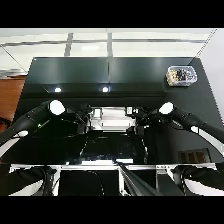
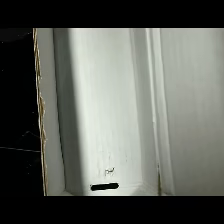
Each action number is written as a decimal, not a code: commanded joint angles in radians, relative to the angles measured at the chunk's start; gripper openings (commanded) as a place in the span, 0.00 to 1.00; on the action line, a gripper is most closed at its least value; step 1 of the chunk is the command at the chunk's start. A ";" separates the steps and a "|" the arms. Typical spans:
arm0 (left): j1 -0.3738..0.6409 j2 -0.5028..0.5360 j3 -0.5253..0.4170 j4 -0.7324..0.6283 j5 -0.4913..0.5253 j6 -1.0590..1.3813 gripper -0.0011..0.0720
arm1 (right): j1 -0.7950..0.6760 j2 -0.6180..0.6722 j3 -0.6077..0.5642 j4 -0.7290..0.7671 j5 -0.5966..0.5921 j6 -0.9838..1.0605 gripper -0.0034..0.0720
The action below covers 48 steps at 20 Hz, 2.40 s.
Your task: Fold the box and place the chain.
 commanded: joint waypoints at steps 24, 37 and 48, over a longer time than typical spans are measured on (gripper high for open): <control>-0.081 -0.081 0.001 -0.243 0.085 -0.106 0.39 | 0.000 0.000 0.001 0.000 0.000 0.000 0.30; -0.092 -0.090 0.001 -0.253 0.084 -0.137 0.31 | 0.000 0.000 0.001 0.000 0.000 0.000 0.30; 0.161 0.188 0.077 0.243 -0.113 -1.046 0.05 | 0.000 0.000 0.001 0.000 0.000 0.000 0.30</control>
